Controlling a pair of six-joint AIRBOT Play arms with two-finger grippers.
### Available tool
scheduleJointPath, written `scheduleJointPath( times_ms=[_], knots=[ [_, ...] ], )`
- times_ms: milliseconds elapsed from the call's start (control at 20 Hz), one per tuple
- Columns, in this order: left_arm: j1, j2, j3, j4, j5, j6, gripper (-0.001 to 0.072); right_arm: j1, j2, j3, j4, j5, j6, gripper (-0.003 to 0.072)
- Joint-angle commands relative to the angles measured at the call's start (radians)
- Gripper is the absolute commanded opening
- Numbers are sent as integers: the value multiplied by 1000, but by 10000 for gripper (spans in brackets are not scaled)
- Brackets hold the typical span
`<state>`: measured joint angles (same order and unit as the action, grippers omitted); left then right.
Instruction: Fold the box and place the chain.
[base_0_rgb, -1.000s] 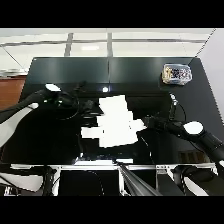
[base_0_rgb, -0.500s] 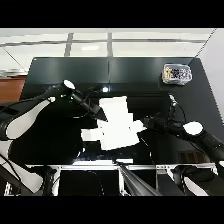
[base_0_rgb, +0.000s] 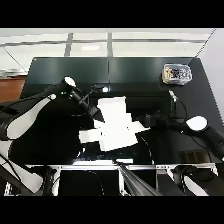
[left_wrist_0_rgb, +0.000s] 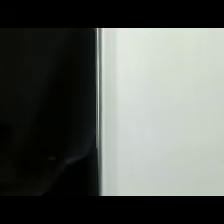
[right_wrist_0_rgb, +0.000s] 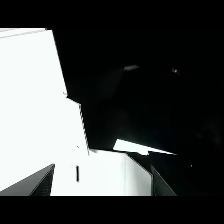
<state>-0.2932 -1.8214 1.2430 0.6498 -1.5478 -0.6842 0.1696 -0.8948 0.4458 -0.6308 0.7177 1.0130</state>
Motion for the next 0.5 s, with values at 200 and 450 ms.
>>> scheduleJointPath(
  times_ms=[200, 450],
  knots=[
    [-85, 385, -315, 20, 483, 380, 25, -101, 1, 202, -456, 314, -132, 702],
    [-133, 398, -372, 15, 642, 730, 23, -94, -1, 196, -360, 155, -209, 702]
  ],
)
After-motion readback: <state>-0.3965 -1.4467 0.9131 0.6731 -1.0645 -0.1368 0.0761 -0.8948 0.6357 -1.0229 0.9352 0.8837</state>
